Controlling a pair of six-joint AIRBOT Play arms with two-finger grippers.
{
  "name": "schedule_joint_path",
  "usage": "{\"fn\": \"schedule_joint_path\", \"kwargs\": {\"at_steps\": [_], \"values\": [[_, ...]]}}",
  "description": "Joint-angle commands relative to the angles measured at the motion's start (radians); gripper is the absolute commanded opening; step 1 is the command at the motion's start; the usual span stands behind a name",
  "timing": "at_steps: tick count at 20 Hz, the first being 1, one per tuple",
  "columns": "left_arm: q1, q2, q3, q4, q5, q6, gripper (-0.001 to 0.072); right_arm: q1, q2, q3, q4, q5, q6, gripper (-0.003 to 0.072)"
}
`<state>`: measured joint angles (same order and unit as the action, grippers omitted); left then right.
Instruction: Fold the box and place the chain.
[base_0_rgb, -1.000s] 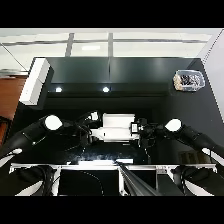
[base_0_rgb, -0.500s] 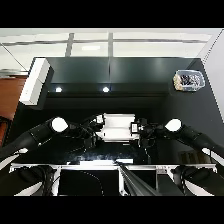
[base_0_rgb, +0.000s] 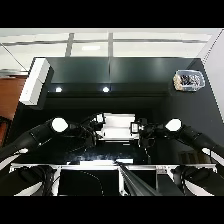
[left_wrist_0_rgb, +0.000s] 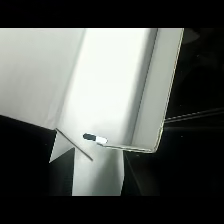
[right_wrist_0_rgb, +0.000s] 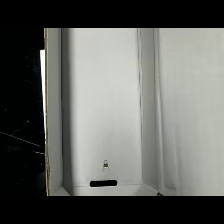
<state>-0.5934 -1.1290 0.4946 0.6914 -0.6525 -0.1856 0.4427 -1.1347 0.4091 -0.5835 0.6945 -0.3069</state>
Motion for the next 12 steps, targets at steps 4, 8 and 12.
{"fn": "schedule_joint_path", "kwargs": {"at_steps": [4,8,12], "values": [[-0.029,-0.001,0.001,-0.005,0.002,0.051,0.0327,0.001,-0.001,0.0,0.0,0.0,0.0,0.046],[-0.036,-0.001,0.001,-0.082,0.034,0.051,0.0327,0.0,-0.001,0.0,0.0,0.001,0.0,0.046],[-0.036,-0.001,0.001,-0.121,0.05,0.051,0.0326,0.001,-0.001,0.0,0.0,0.0,0.0,0.0461]]}}
